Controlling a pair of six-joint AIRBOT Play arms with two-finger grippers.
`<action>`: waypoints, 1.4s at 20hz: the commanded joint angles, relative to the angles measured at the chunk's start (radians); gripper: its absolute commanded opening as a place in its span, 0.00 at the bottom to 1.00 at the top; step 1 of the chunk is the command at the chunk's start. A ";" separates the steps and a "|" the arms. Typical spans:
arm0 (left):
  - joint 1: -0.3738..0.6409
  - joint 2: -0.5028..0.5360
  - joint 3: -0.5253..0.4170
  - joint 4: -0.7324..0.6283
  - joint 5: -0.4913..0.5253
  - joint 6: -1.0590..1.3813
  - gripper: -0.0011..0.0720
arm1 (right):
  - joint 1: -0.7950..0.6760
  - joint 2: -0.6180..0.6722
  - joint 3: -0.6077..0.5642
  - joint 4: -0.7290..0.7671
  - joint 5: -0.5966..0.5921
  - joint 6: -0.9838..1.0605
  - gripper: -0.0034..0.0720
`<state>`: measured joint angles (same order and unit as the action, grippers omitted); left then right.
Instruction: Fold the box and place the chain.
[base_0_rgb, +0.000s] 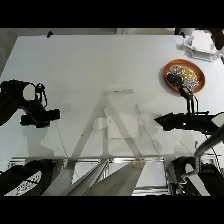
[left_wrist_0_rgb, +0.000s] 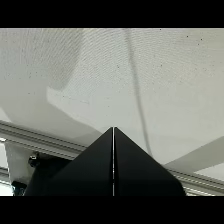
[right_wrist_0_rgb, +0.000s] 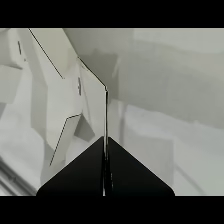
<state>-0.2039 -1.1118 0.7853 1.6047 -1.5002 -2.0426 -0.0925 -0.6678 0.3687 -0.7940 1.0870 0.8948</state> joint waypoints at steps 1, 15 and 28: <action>0.001 0.000 0.000 0.000 0.025 -0.001 0.03 | 0.095 0.029 -0.047 0.009 -0.161 0.075 0.06; 0.004 -0.001 0.000 0.153 0.490 0.134 0.03 | 0.204 0.027 -0.081 -0.048 -0.266 0.145 0.06; 0.037 -0.136 0.000 -1.030 0.389 1.470 0.61 | 0.204 0.027 -0.081 -0.048 -0.266 0.145 0.06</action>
<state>-0.1719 -1.1973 0.7853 0.9569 -1.0336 -0.9920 0.1101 -0.6411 0.2878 -0.8417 0.8215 1.0401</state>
